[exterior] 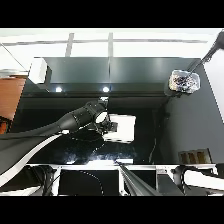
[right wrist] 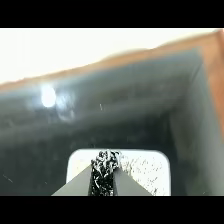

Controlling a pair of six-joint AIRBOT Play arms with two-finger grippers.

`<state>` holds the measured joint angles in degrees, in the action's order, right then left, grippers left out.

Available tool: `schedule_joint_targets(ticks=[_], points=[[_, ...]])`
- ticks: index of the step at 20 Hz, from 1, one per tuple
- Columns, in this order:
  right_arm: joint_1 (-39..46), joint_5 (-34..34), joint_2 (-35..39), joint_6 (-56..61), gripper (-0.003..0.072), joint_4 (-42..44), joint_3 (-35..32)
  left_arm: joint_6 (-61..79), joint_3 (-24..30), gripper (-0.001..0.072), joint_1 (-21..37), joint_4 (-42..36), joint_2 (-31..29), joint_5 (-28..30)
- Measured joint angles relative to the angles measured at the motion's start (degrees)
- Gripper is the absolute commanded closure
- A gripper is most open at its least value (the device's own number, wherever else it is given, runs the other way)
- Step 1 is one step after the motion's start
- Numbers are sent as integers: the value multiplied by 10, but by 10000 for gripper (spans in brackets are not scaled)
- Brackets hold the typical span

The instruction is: Fold the box and place the chain.

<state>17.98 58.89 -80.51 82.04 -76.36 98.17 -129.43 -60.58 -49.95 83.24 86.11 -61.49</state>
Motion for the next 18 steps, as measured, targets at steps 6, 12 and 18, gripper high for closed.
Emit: schedule_joint_targets(ticks=[6, 12, 18], points=[[2, -9, 128, -25, 643, 50, 19, 0, 0, 677, 0, 1, 0, 1], [2, 16, 176, -35, 643, 115, 104, 1, 0, 677, 0, 2, 0, 0], [-57, 165, 240, -54, 643, 148, 75, 2, 0, 677, 0, 2, 0, 0]])
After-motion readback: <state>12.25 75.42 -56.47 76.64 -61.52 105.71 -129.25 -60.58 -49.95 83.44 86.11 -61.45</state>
